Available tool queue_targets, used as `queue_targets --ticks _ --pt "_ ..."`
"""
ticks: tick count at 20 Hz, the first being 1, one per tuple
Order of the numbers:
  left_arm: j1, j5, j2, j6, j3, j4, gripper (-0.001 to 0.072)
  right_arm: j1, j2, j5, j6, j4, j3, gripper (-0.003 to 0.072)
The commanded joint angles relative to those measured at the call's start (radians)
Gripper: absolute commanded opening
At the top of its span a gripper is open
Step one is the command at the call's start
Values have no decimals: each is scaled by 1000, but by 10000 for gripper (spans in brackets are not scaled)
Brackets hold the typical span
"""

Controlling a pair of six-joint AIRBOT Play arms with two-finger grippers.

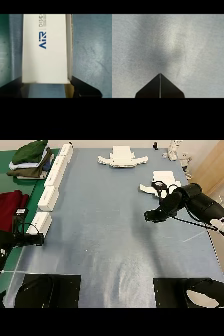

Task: Fold the box.

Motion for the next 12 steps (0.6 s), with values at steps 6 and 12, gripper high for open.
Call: queue_targets --ticks 6,12 --pt "32 143 -267 215 88 -230 422 0 0 0 0 0 0 10" --pt "31 145 -409 231 183 -230 422 0 -1 0 0 0 1 11"
